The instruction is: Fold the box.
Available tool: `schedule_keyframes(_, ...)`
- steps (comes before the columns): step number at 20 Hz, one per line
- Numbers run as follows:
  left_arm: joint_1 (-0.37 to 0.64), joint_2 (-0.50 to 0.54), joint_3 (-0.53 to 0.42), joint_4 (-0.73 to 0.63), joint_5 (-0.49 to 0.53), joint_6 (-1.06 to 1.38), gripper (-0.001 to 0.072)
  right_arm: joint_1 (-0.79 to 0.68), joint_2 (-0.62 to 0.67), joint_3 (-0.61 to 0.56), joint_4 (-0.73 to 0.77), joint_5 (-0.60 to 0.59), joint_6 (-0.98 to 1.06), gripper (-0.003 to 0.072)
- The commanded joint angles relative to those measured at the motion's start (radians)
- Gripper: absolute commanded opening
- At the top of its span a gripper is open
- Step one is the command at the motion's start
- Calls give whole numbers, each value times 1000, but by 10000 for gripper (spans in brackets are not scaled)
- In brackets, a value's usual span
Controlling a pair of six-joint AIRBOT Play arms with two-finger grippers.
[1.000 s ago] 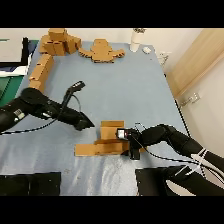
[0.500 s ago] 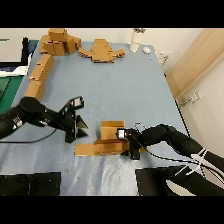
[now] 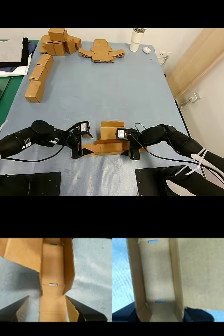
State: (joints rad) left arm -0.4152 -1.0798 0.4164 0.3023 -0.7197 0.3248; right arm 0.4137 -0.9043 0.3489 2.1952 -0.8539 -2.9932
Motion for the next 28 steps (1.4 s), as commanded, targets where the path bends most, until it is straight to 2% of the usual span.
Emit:
schedule_keyframes(1, -41, -1, -14, -18, 37, 20, 720, 0, 1, 1, 0, 0, 0, 601)
schedule_keyframes(8, -98, -1, -14, -79, 69, -4, 720, 0, 1, 1, 0, 0, 0, 600)
schedule_keyframes(12, -127, -5, -14, -100, 155, -11, 708, 0, 1, 1, 0, 0, 0, 600)
schedule_keyframes(13, -129, -5, -14, -105, 167, -10, 548, 0, 1, 1, 0, 0, 0, 600)
schedule_keyframes(14, -133, -5, -14, -104, 173, -10, 498, 0, 1, 1, 0, 0, 0, 600)
schedule_keyframes(17, -134, -5, -14, -104, 177, -10, 488, 0, 1, 1, 0, 0, 0, 600)
schedule_keyframes(18, -134, -5, -14, -104, 177, -10, 369, 0, 1, 1, 0, 0, 0, 600)
schedule_keyframes(19, -134, -5, -14, -104, 177, -10, 309, 0, 1, 1, 0, 0, 0, 600)
schedule_keyframes(24, -136, -5, -14, -100, 152, -10, 309, 0, 1, 1, 0, 0, 0, 601)
schedule_keyframes(27, -131, -5, -17, -93, 225, -11, 312, 0, 1, 1, 0, 0, 0, 600)
schedule_keyframes(28, -122, -4, -19, -92, 239, -11, 387, 0, 1, 1, 0, 0, 0, 600)
